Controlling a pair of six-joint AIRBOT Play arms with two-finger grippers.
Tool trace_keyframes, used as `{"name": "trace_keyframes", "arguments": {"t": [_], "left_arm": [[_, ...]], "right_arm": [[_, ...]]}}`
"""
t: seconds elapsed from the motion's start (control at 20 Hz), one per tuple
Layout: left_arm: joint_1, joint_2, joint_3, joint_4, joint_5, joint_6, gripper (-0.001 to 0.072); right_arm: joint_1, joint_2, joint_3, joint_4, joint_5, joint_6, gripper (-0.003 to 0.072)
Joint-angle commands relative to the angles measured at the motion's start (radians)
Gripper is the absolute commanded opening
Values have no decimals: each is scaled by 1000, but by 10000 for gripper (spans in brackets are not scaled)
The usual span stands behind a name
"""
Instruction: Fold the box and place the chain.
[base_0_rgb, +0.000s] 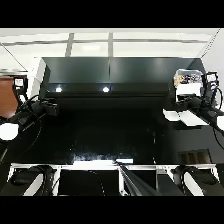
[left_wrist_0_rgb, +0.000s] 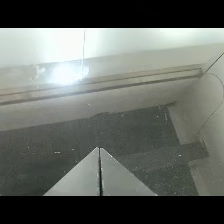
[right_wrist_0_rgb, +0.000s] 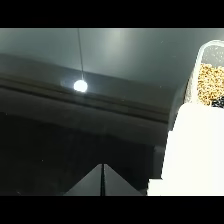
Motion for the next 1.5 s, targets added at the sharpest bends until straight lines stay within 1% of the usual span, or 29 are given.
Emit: {"name": "trace_keyframes", "arguments": {"t": [0.0,1.15,1.2,1.25,1.3,1.35,1.4,1.45], "left_arm": [[0,1,0,0,0,0,30],[0,1,0,0,6,0,30],[0,1,0,0,7,1,30],[0,1,0,0,8,1,30],[0,1,0,-2,7,0,30],[0,1,-1,-3,8,0,31],[0,1,-1,-2,15,1,98],[0,0,-1,-2,32,1,504]], "right_arm": [[1,1,0,0,0,0,22],[1,0,0,24,-5,1,22],[0,0,0,23,-23,8,51],[-9,0,2,21,-45,65,370],[-31,-3,6,3,-71,150,612],[-61,-6,17,-36,-72,185,624],[-106,-17,37,-85,-51,208,624],[-159,-34,66,-129,-8,223,625]]}}
